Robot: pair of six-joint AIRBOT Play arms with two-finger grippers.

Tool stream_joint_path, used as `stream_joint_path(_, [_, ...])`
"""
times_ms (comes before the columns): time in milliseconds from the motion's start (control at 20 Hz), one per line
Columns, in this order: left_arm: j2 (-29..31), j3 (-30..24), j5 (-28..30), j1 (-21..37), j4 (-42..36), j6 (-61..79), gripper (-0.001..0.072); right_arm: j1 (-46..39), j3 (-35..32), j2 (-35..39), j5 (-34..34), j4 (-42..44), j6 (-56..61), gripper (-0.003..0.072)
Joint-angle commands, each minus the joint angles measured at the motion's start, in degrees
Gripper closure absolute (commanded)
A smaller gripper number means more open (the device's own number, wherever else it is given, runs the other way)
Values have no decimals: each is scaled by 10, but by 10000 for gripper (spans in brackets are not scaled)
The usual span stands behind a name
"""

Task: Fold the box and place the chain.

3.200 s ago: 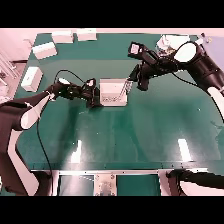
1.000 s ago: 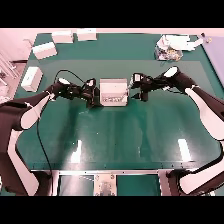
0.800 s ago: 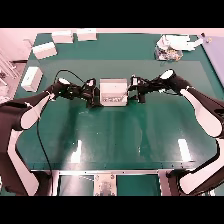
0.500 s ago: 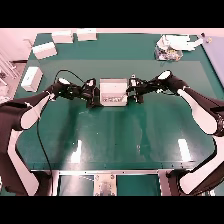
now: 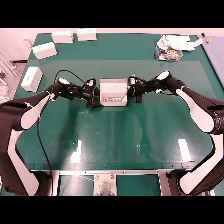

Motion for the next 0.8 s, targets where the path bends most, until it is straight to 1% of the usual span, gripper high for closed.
stream_joint_path(0, [0,0,0,1,0,0,242,0,22,8,-6,5,64,679])
stream_joint_path(200, [0,0,0,1,0,0,242,0,24,54,5,18,97,679])
stream_joint_path(450, [0,0,0,1,0,0,242,1,23,105,47,12,150,679])
stream_joint_path(550, [0,0,0,1,0,0,242,1,23,120,50,-15,194,679])
stream_joint_path(700, [0,0,0,1,0,0,242,8,21,149,82,-66,259,680])
stream_joint_path(750, [0,0,0,1,0,0,242,14,14,161,81,-79,271,680])
